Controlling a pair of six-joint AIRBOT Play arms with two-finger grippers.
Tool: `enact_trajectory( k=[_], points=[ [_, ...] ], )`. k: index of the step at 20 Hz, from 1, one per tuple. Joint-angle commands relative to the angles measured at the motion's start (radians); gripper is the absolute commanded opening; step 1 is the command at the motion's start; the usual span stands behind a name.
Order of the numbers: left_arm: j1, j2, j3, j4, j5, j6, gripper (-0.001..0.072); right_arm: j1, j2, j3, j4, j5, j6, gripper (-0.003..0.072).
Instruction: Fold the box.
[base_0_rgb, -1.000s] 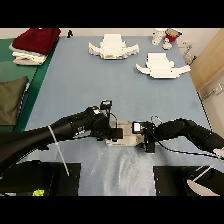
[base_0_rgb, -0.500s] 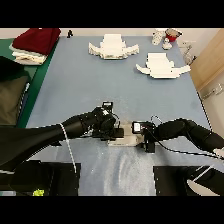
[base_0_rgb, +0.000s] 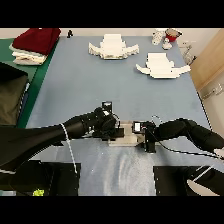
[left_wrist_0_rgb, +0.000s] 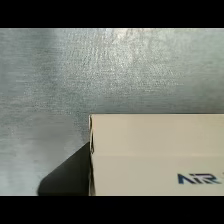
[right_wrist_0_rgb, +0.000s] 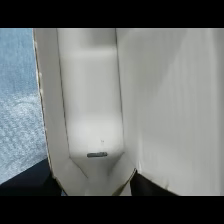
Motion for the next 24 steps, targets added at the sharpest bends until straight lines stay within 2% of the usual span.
enact_trajectory(
  k=[1, 2, 20, 22, 23, 24],
  points=[
    [-0.001, 0.001, 0.001, -0.02, -0.004, 0.005, 0.0423, 0.001, 0.0, 0.001, 0.003, 0.002, -0.001, 0.0435],
    [-0.001, 0.001, 0.001, -0.02, -0.003, 0.003, 0.0475, 0.001, 0.0, 0.001, 0.003, 0.002, -0.001, 0.0435],
    [-0.001, 0.005, 0.002, -0.015, -0.005, 0.044, 0.0474, 0.001, 0.0, 0.001, 0.003, 0.002, -0.001, 0.0435],
    [-0.01, 0.005, 0.011, 0.014, -0.044, 0.004, 0.0471, 0.001, 0.0, 0.001, 0.003, 0.002, -0.001, 0.0435],
    [-0.02, 0.005, 0.022, 0.052, -0.08, -0.021, 0.041, 0.001, 0.0, 0.001, 0.003, 0.002, -0.001, 0.0435],
    [-0.031, 0.004, 0.035, 0.09, -0.108, -0.032, 0.0406, 0.001, 0.0, 0.001, 0.003, 0.002, -0.001, 0.0435]
  ],
)
